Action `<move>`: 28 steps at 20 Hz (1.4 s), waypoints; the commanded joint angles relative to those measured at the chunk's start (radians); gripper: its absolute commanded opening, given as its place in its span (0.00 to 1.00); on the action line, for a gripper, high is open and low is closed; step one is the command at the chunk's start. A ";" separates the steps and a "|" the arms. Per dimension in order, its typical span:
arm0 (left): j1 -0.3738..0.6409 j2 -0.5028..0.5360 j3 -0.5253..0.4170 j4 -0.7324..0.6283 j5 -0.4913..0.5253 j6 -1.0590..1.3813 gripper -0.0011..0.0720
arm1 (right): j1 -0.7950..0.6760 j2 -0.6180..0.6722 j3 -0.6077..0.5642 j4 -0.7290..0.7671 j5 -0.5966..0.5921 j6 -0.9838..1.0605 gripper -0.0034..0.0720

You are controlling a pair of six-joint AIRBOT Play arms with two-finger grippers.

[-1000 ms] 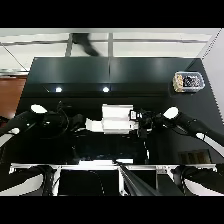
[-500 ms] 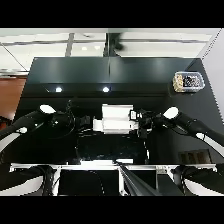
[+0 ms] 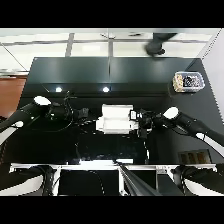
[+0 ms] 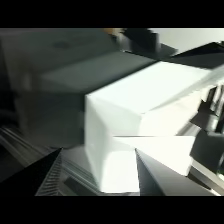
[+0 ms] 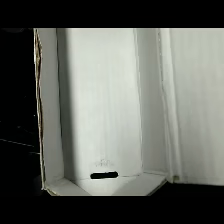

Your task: Fold the box and place the chain.

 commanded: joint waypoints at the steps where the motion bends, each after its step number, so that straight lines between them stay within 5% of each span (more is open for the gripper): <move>1: -0.030 0.000 0.025 -0.007 -0.026 0.003 0.75 | 0.001 0.000 0.000 0.000 0.000 0.000 0.22; 7: -0.111 0.000 0.094 0.000 -0.026 -0.006 0.75 | 0.001 0.000 0.000 0.000 0.000 0.000 0.22; 21: -0.115 0.000 0.106 0.005 -0.020 -0.014 0.71 | 0.001 0.000 0.000 0.000 0.000 0.000 0.22; 28: -0.220 0.000 0.148 0.211 0.084 -0.185 0.71 | 0.001 0.000 0.000 0.000 0.000 0.000 0.22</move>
